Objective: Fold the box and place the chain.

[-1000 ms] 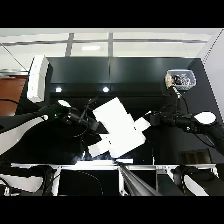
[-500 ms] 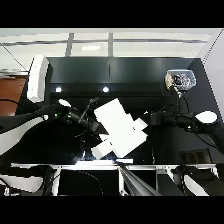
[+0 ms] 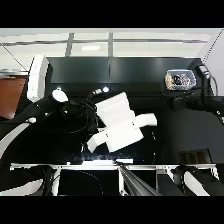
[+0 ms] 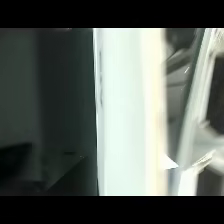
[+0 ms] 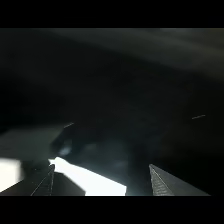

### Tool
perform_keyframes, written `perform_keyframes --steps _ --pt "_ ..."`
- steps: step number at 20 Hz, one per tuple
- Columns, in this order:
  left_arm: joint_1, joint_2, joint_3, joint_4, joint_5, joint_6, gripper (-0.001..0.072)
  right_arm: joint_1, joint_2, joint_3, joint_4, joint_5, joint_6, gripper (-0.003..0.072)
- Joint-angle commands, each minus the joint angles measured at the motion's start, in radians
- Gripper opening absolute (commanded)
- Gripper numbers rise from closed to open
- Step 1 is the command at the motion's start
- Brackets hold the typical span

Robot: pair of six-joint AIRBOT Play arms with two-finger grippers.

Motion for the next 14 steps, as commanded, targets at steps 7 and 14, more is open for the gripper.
perform_keyframes --steps 7,14 --pt "-0.115 0.032 -0.013 0.187 0.308 0.222 0.0026 0.074 -0.001 -0.019 0.046 0.148 -0.226 0.0704" --pt "-0.106 -0.021 -0.013 0.187 0.315 0.222 0.0029 0.300 -0.006 -0.137 0.069 -0.002 -0.546 0.0704"
